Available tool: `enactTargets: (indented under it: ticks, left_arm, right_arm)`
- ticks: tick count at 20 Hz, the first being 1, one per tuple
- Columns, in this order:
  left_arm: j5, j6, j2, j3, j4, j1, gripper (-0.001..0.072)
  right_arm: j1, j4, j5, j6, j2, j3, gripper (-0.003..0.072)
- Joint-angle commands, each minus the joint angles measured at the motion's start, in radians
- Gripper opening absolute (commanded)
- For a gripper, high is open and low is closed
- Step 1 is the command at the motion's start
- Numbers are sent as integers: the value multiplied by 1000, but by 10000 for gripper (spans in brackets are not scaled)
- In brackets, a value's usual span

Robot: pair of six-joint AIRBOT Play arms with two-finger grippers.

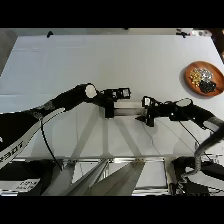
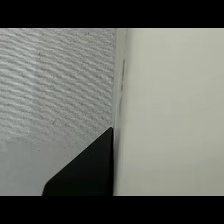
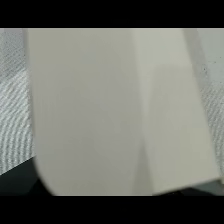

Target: Fold the box and place the chain.

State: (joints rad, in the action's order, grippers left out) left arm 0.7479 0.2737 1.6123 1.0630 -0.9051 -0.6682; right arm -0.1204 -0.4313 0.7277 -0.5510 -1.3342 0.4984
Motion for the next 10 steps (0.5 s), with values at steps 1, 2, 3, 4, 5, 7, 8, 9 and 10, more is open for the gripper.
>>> enactTargets:
  ticks: [1,2,3,4,5,7,8,9,10]
  left_arm:
    - [1,0,0,1,0,0,14]
    - [1,0,0,1,0,0,14]
    - [0,0,0,1,0,0,14]
    - [0,0,0,1,0,0,14]
    - [0,0,0,1,0,0,14]
    - [0,0,0,1,0,0,14]
    - [0,0,0,1,0,0,14]
    - [0,0,0,1,0,0,14]
    - [0,0,0,1,0,0,14]
  right_arm:
    - [0,0,24,21,0,0,488]
    - [0,11,29,24,0,0,561]
    - [0,18,28,29,0,0,679]
    - [0,18,29,31,0,0,685]
    - [0,18,28,31,0,0,684]
    - [0,19,28,30,0,0,650]
    - [0,22,28,30,0,0,646]
    - [0,26,28,30,0,0,645]
    - [0,29,28,30,0,0,640]
